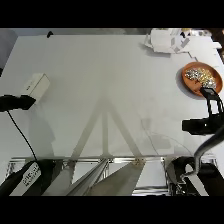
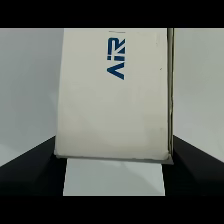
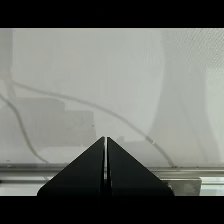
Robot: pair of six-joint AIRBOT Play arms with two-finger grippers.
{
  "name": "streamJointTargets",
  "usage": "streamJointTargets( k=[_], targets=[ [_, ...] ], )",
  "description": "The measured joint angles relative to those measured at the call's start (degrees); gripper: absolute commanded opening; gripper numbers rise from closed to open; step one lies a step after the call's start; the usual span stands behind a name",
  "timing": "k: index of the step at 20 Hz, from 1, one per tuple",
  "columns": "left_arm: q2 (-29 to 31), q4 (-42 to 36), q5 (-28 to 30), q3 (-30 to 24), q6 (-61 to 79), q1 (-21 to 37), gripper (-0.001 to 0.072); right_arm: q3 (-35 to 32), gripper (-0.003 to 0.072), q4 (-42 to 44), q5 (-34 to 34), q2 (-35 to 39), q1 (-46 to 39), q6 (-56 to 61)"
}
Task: Fold the box and place the chain.
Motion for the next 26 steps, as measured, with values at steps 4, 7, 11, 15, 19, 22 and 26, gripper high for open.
streamJointTargets(
  k=[4,7,11,15,19,22,26],
  targets=[
    [-2.29,1.88,-1.27,-0.24,-1.44,0.26,0.0501,0.00,0.0017,0.00,0.00,0.00,0.00,0.00],
    [-3.30,3.32,-2.32,-0.35,-2.64,0.28,0.0599,0.00,0.0017,0.02,-0.02,0.00,0.00,0.02],
    [-4.61,7.06,-3.43,-0.37,-6.86,0.31,0.0653,0.00,0.0017,0.02,0.00,0.00,0.00,0.00],
    [-5.05,8.90,-4.61,-0.37,-8.94,0.28,0.0695,0.00,0.0017,0.02,0.00,0.00,0.00,0.02],
    [-1.75,9.33,-6.93,-0.39,-9.73,0.28,0.0695,0.00,0.0017,0.00,0.00,0.00,0.00,0.00],
    [4.15,9.42,-7.76,-0.39,-9.97,-0.35,0.0692,0.00,0.0017,0.00,0.00,0.00,0.00,0.02],
    [13.90,9.25,-10.75,-0.39,-10.14,-5.75,0.0690,0.00,0.0017,0.02,-0.02,-0.02,0.00,0.00]
  ],
)
